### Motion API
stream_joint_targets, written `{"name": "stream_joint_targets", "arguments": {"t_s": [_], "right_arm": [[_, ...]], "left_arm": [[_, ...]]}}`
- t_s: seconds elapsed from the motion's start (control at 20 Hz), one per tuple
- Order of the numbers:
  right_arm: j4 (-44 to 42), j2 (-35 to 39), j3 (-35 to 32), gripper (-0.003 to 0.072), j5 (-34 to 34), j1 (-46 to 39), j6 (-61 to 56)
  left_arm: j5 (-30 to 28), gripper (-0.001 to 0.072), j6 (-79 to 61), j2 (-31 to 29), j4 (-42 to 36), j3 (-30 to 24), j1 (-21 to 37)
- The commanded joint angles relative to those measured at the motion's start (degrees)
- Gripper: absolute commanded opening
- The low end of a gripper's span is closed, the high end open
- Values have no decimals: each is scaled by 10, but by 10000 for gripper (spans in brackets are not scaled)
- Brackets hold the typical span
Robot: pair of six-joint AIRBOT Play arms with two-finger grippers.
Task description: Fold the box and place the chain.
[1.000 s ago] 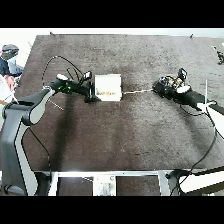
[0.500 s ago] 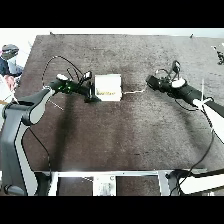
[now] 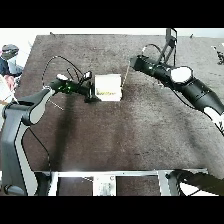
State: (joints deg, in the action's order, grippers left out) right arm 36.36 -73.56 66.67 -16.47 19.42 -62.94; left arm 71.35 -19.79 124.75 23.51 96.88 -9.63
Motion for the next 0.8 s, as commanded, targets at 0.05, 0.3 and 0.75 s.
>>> {"name": "stream_joint_targets", "arguments": {"t_s": [0.05, 0.3, 0.75], "right_arm": [[11, 11, 37, 14, 11, 49, 15], [11, 11, 68, 14, 15, 76, 26], [11, 10, 90, 14, 79, 97, 30]], "left_arm": [[0, 414, 0, 0, 0, 0, 0], [0, 415, 0, 0, 0, 0, 0], [0, 415, 0, 0, 0, 0, 0]]}}
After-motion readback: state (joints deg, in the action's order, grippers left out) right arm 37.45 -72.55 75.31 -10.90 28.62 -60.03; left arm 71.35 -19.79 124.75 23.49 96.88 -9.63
